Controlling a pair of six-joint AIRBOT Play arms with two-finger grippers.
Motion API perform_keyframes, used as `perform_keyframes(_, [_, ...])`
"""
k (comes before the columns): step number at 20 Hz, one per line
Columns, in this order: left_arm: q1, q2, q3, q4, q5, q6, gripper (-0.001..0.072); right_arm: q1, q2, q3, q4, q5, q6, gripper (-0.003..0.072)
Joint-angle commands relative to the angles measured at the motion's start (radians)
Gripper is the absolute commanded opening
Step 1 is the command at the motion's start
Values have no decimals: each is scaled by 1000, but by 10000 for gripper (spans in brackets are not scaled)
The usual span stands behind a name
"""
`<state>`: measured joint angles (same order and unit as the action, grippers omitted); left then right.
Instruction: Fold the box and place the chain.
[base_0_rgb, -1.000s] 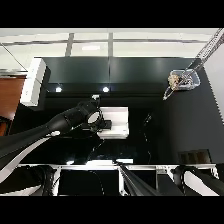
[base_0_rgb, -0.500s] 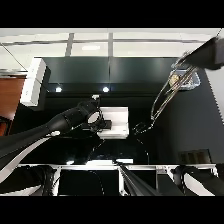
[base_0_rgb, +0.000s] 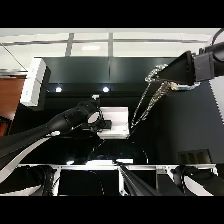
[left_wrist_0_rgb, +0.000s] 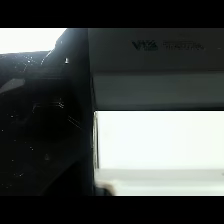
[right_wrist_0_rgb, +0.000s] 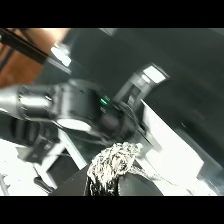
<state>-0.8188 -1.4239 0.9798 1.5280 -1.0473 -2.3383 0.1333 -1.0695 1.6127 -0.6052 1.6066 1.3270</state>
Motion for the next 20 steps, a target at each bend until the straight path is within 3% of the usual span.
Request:
perform_keyframes(1, [0,0,1,0,0,0,30,43,0,-2,70,-77,-7,17])
perform_keyframes(6, [0,0,1,0,0,0,29,105,-1,-2,97,-225,-7,17])
perform_keyframes(9, [0,0,1,0,0,0,29,111,-17,-23,87,-224,-3,16])
perform_keyframes(20, [0,0,1,0,0,0,29,225,-24,-449,-22,-340,4,17])
